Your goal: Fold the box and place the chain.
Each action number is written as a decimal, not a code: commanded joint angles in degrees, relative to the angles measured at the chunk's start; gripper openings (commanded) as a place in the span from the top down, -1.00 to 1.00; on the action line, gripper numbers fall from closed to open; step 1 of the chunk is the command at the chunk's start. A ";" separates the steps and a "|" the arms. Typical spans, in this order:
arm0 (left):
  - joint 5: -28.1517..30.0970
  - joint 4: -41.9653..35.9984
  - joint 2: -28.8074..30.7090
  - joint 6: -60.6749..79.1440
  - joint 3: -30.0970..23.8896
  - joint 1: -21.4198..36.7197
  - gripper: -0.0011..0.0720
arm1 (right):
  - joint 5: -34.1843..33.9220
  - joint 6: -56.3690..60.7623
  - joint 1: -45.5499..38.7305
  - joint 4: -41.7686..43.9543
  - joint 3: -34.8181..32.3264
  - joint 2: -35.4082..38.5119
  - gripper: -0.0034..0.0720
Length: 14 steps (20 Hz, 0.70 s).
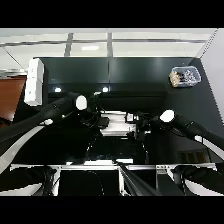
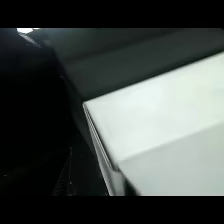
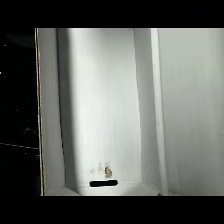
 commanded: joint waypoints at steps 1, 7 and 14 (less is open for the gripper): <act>0.37 11.32 -0.04 -12.11 1.40 -4.74 -0.11 | 0.02 0.02 0.00 0.00 0.00 0.00 0.86; -1.38 17.46 -0.76 -22.27 4.09 -9.07 0.05 | 0.02 0.02 0.00 0.00 0.00 0.00 0.86; -4.13 16.94 -3.96 -23.32 6.86 -10.84 0.26 | 0.02 0.02 0.00 0.00 0.00 0.00 0.86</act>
